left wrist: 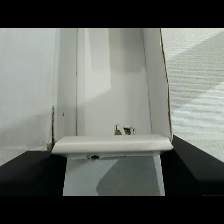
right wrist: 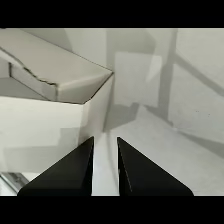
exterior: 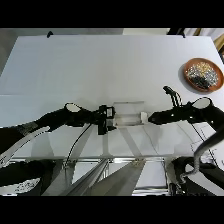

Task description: Fold the box and place the chain.

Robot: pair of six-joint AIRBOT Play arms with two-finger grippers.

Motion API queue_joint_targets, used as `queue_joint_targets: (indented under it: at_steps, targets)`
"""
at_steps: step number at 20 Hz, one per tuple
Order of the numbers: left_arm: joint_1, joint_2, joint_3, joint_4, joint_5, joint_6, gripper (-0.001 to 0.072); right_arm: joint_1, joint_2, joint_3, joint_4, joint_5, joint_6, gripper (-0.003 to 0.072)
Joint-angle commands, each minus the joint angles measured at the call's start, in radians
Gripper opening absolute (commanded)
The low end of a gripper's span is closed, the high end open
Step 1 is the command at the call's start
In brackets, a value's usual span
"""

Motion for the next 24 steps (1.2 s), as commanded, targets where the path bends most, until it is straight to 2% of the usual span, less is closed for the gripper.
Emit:
queue_joint_targets:
  at_steps: [1,5,8,11,12,14,18,24]
  targets:
    - [0.000,0.001,0.001,0.001,0.000,0.000,0.0254,0.001,0.054,0.002,0.038,0.016,0.000,0.0178]
    - [0.000,0.001,0.001,0.001,0.000,0.001,0.0254,0.020,0.061,0.002,0.022,0.034,0.042,0.0270]
    - [0.000,0.001,0.001,0.000,0.000,0.000,0.0254,0.077,0.061,0.002,-0.019,-0.019,0.098,0.0340]
    - [0.000,0.001,0.001,0.000,0.000,0.001,0.0254,0.125,0.061,0.002,-0.020,-0.047,0.122,0.0351]
    - [0.000,0.001,0.001,0.000,0.000,0.001,0.0254,0.138,0.061,0.002,-0.021,-0.059,0.137,0.0408]
    - [0.000,0.001,0.001,0.000,0.000,0.000,0.0254,0.166,0.061,0.004,-0.036,-0.095,0.183,0.0408]
    - [0.000,0.001,0.001,0.000,0.000,0.000,0.0254,0.256,0.061,0.052,-0.220,-0.135,0.378,0.0415]
    - [0.000,0.001,0.001,0.000,0.000,0.001,0.0254,0.352,0.034,0.126,-0.314,-0.146,0.595,0.0414]
